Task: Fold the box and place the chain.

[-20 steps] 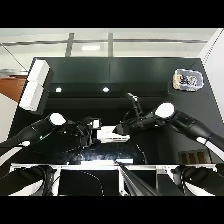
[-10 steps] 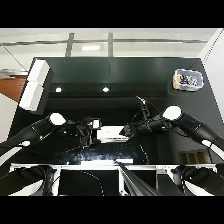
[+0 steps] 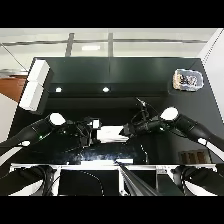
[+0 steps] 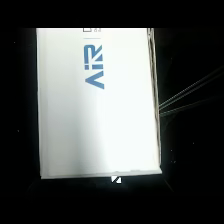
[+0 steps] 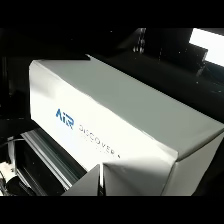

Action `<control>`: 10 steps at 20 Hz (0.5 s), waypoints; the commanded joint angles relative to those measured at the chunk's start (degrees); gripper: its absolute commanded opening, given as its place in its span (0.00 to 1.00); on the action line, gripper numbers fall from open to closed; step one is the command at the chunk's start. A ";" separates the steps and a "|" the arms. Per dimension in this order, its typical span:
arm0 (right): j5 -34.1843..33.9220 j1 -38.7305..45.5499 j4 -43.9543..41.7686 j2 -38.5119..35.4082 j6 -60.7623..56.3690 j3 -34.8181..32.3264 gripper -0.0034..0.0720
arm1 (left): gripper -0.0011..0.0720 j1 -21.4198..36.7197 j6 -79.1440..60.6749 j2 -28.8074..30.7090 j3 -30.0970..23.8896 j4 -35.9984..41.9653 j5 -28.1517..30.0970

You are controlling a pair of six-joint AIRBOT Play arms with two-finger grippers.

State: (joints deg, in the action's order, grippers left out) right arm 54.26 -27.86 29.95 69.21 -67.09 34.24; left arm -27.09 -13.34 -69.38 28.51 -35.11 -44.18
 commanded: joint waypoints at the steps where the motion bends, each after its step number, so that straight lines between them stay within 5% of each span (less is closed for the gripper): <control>1: -0.76 -0.04 0.81 0.61 0.02 -0.07 0.11 | 0.68 0.00 0.07 0.04 -0.02 0.15 0.02; 10: 4.00 0.00 0.26 -2.23 1.14 2.86 0.11 | 0.68 0.02 0.07 0.04 -0.02 0.17 0.04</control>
State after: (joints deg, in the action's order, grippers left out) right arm 54.87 -27.88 31.07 68.66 -66.63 35.33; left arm -27.09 -13.32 -69.36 28.51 -34.94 -44.18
